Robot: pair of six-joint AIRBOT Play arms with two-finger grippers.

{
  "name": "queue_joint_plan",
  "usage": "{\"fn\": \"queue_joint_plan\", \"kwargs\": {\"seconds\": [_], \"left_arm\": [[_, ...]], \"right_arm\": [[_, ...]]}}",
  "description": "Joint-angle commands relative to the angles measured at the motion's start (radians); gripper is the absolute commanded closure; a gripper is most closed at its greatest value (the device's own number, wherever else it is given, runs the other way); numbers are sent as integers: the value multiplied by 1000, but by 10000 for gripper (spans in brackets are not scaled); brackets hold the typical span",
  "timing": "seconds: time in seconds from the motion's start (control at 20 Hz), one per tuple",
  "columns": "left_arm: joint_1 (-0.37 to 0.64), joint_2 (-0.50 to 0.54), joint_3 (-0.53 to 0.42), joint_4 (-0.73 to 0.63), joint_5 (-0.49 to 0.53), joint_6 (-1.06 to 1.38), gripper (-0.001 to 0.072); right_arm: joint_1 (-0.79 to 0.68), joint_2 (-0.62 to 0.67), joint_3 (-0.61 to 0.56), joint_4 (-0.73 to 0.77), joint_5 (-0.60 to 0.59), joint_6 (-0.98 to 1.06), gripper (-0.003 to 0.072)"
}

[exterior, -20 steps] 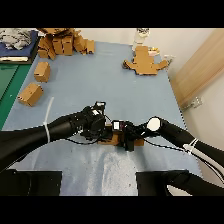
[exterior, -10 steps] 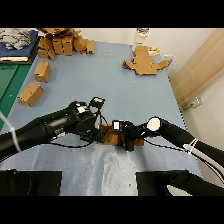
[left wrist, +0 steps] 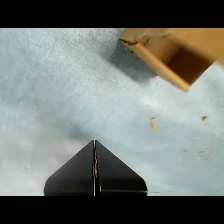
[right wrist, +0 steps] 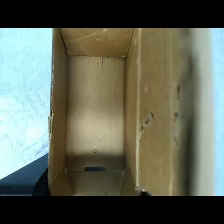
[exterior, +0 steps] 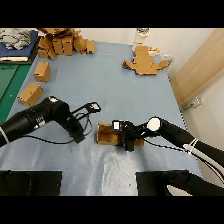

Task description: Fold the box.

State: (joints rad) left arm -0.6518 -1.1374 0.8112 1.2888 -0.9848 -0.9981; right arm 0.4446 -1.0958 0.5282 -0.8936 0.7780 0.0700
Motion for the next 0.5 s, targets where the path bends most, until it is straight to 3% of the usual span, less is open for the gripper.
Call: {"fn": "queue_joint_plan", "kwargs": {"seconds": [0.0,0.1,0.25,0.3,0.35,0.45], "left_arm": [[233,-42,-60,-282,68,607,697],[329,-62,-79,-483,48,901,697],[324,-71,-109,-690,77,1281,692],[296,-78,-110,-698,94,1296,385],[268,-87,-110,-698,112,1294,16],[224,-101,-110,-682,89,1293,12]], "right_arm": [[0,0,0,0,-3,0,109],[0,0,0,0,-12,0,109],[0,0,0,0,-12,0,109],[0,0,0,0,-12,0,109],[0,0,0,0,-12,0,109],[0,0,0,0,-11,0,109]]}}
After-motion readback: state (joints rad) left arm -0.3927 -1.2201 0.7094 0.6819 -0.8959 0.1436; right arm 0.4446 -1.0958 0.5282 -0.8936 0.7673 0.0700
